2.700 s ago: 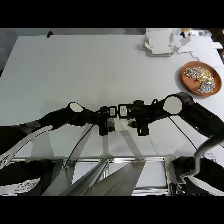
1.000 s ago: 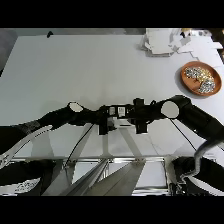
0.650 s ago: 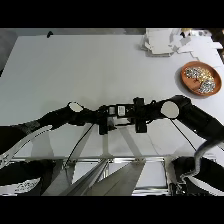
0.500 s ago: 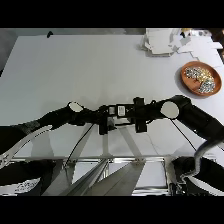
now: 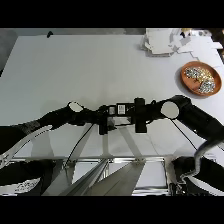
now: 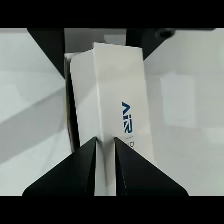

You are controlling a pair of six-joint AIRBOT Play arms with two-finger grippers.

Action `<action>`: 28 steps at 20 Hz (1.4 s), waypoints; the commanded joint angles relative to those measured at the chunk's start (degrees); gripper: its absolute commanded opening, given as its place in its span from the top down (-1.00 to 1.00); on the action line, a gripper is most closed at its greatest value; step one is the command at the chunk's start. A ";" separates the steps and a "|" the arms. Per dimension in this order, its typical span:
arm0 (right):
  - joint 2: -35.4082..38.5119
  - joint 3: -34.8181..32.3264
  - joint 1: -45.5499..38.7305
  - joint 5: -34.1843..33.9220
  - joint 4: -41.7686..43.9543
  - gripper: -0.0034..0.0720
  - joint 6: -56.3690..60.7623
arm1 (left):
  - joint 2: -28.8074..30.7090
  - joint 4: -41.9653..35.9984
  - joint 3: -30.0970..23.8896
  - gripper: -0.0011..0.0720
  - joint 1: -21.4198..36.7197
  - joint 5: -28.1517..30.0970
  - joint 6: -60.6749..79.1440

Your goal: Fold the box and place the chain.

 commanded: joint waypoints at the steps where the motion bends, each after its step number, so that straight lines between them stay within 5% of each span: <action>1: -1.31 -0.09 -0.02 1.16 0.09 0.64 1.25 | 0.04 0.04 -0.04 0.60 -0.04 -0.04 -0.04; 5: -1.44 -0.09 -0.02 0.48 0.31 0.64 1.49 | 0.04 0.04 -0.04 0.60 -0.04 -0.04 -0.04; 9: -1.42 -0.09 -0.02 2.23 1.64 0.30 1.46 | 0.04 0.04 -0.04 0.60 -0.04 -0.07 -0.04; 17: 1.81 -0.09 -0.02 3.23 2.67 0.30 1.44 | 0.04 0.04 -0.04 0.60 -0.04 -0.07 -0.04; 18: 1.77 -0.09 -0.02 3.26 3.13 0.31 1.40 | 0.04 0.04 -0.04 0.60 -0.04 -0.04 -0.04; 20: 1.51 -0.09 -0.02 3.23 3.08 0.82 1.38 | 0.04 0.04 -0.04 0.60 -0.04 -0.04 -0.04; 28: -1.22 -0.13 -0.02 6.05 3.08 0.86 1.38 | 0.04 0.04 -0.04 0.60 -0.04 -0.04 -0.04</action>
